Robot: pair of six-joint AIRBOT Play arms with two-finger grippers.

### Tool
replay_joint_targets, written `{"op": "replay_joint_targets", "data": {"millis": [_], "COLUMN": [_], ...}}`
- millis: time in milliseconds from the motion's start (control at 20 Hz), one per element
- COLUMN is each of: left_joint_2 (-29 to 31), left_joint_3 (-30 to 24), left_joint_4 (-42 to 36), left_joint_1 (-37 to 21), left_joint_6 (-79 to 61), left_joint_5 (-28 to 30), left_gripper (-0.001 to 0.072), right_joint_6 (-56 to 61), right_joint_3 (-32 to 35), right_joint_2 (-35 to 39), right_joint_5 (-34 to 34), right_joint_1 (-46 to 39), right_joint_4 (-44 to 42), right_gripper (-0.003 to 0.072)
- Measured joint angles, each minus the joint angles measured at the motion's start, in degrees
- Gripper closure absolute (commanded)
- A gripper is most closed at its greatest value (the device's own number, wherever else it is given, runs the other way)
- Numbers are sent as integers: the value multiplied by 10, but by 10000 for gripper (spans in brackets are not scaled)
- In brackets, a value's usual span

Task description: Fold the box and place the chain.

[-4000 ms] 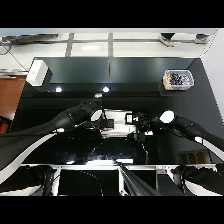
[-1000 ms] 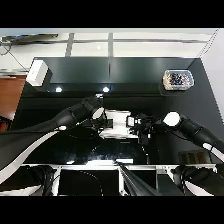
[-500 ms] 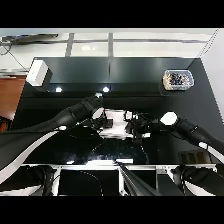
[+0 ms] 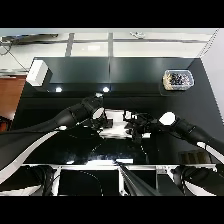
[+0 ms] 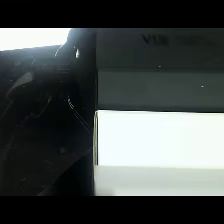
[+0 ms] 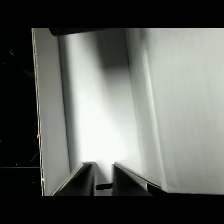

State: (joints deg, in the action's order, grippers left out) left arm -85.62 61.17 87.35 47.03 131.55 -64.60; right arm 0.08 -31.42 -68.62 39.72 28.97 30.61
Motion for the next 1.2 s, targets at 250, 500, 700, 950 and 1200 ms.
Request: {"op": "replay_joint_targets", "data": {"millis": [250, 500, 700, 950, 1200], "left_joint_2": [0, 0, 0, 0, 0], "left_joint_3": [0, 0, 0, 0, 0], "left_joint_4": [0, -1, -2, -2, -1], "left_joint_1": [0, 0, 0, 0, 0], "left_joint_6": [2, 2, 2, 2, 1], "left_joint_5": [0, 0, 0, 0, 0], "left_gripper": [684, 683, 683, 683, 683], "right_joint_6": [5, 163, 378, 642, 757], "right_joint_3": [0, -9, -19, -7, -1], "right_joint_2": [2, 56, 109, 99, 40], "right_joint_5": [-2, 40, 103, 134, 195], "right_joint_1": [-1, -54, -191, -346, -362], "right_joint_4": [0, 41, 101, 159, 193], "right_gripper": [671, 671, 672, 671, 671]}}
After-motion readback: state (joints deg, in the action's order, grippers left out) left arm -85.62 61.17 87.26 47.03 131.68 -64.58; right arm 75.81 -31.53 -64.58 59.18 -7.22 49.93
